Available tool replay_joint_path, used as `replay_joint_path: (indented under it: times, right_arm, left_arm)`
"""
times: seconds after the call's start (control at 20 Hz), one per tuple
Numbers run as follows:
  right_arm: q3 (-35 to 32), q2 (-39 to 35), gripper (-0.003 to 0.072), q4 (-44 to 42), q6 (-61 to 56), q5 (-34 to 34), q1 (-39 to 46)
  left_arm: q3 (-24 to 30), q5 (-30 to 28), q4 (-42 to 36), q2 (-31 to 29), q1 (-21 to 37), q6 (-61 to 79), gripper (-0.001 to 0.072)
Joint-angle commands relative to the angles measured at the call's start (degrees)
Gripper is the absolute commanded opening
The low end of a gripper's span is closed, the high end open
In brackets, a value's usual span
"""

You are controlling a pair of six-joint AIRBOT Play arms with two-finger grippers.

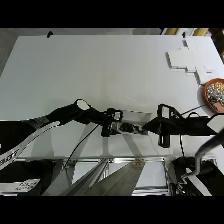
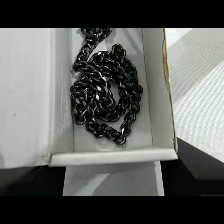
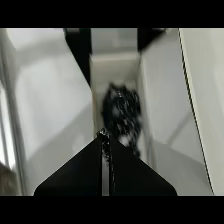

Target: Fold the box and place the chain.

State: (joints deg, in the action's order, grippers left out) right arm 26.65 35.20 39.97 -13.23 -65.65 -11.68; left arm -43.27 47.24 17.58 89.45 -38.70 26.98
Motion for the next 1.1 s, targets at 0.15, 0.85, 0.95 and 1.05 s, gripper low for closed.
replay_joint_path:
  times: [0.15, 0.85, 0.95, 1.05]
  right_arm:
    - [-1.31, 2.10, 0.0024, -8.33, 0.20, 3.69, -0.04]
    - [6.19, 6.40, 0.0221, 23.23, -0.44, 5.66, 0.33]
    - [6.19, 6.49, 0.0164, 25.24, -0.42, 3.26, 2.71]
    - [6.12, 6.73, 0.0164, 27.15, -0.17, 1.95, 5.75]
  left_arm:
    - [-0.04, 0.11, 0.02, 0.00, 0.04, 0.02, 0.0134]
    - [-0.04, 0.15, 0.02, 0.00, 0.02, 0.02, 0.0134]
    - [-0.04, 0.13, 0.02, 0.00, 0.04, 0.02, 0.0134]
    - [-0.04, 0.13, 0.02, 0.00, 0.02, 0.02, 0.0134]
